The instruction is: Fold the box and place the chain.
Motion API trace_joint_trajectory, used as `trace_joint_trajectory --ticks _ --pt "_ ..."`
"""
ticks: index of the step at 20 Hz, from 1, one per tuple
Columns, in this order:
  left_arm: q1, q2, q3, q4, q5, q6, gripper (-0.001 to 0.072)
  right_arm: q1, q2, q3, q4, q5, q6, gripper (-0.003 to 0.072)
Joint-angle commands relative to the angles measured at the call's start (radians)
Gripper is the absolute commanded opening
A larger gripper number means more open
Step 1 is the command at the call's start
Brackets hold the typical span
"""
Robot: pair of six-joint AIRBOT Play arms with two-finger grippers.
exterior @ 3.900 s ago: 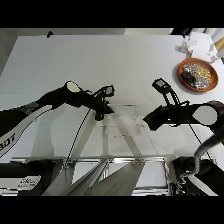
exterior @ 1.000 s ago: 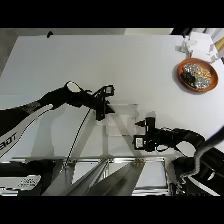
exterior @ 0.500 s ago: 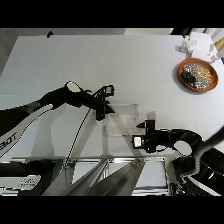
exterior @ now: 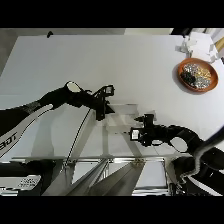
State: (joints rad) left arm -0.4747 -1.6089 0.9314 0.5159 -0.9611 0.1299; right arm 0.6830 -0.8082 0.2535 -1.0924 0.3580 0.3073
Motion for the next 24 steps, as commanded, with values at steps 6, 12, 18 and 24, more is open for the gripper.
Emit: trace_joint_trajectory --ticks 6,12,18,24 --pt "0.0 0.0 0.0 0.0 0.0 0.001 0.0012 -0.165 -0.003 0.078 0.049 0.049 -0.002 0.0588" --pt "0.0 0.0 0.0 0.0 0.0 0.001 0.0012 -0.244 -0.074 0.079 0.286 0.123 -0.304 0.0597" --pt "0.0 0.0 0.0 0.0 0.0 0.001 0.0012 -0.342 -0.107 0.109 0.364 0.172 -0.448 0.0598" --pt "0.0 0.0 0.0 0.0 0.0 0.001 0.0012 -0.376 -0.156 0.14 0.441 0.256 -0.61 0.0598"
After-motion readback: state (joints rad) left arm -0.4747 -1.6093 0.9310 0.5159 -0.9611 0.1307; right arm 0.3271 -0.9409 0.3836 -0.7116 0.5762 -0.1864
